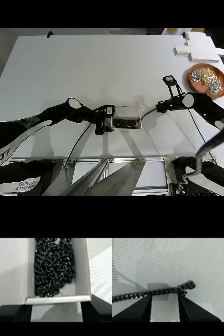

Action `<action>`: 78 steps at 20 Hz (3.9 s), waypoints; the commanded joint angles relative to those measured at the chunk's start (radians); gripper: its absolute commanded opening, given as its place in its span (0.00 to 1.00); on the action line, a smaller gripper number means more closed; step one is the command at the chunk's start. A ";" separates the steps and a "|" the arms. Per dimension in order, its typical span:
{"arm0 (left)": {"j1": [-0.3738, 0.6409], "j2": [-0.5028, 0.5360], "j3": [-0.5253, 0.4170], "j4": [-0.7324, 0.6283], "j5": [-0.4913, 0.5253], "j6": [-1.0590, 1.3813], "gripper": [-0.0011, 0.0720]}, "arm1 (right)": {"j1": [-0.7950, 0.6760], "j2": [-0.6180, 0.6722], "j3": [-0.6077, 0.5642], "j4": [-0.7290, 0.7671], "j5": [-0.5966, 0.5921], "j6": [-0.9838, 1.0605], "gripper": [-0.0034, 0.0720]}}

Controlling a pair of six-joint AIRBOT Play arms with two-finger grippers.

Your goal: Fold the box and place the chain.

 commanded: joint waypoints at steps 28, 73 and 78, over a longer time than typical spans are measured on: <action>0.001 0.001 0.000 0.000 0.000 0.000 0.06 | -0.001 -0.004 0.001 -0.216 -0.042 0.224 0.33; 0.001 0.001 0.000 0.000 0.000 0.000 0.06 | 0.135 0.650 0.001 0.892 0.406 -0.495 0.08; 0.001 0.001 0.000 0.000 0.000 0.000 0.06 | 0.204 0.640 -0.001 1.007 0.304 -0.595 0.08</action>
